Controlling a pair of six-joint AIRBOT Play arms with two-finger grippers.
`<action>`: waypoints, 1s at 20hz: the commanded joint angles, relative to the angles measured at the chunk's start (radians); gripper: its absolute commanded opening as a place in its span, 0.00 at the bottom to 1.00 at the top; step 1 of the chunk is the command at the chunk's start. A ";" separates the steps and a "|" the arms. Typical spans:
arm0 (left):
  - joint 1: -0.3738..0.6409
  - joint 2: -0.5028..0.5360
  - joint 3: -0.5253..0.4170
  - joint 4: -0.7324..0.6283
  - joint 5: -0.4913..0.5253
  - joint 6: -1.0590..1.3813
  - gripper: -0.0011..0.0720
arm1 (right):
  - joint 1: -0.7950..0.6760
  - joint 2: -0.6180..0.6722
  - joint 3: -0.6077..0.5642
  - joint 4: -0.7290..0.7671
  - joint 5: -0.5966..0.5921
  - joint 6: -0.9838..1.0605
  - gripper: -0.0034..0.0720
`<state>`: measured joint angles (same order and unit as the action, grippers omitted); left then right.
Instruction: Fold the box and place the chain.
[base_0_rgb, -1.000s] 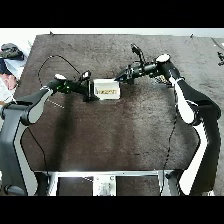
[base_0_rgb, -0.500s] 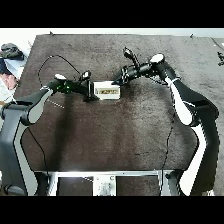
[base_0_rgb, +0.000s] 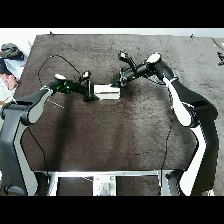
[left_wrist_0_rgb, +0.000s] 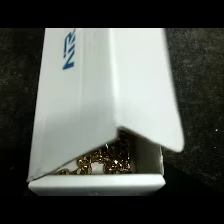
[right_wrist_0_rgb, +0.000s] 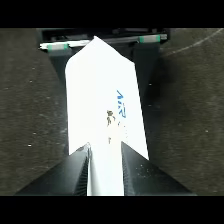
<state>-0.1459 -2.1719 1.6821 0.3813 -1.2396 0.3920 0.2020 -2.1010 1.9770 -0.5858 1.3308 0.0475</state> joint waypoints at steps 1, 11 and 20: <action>-0.001 0.000 0.000 0.000 -0.002 0.001 0.49 | 0.013 0.008 0.001 -0.043 -0.057 0.000 0.34; -0.001 0.001 0.000 0.000 -0.002 0.001 0.49 | 0.045 0.029 0.001 -0.127 -0.105 0.001 0.34; -0.001 0.001 0.000 0.000 -0.002 0.001 0.49 | 0.048 0.030 0.001 -0.182 -0.053 0.035 0.34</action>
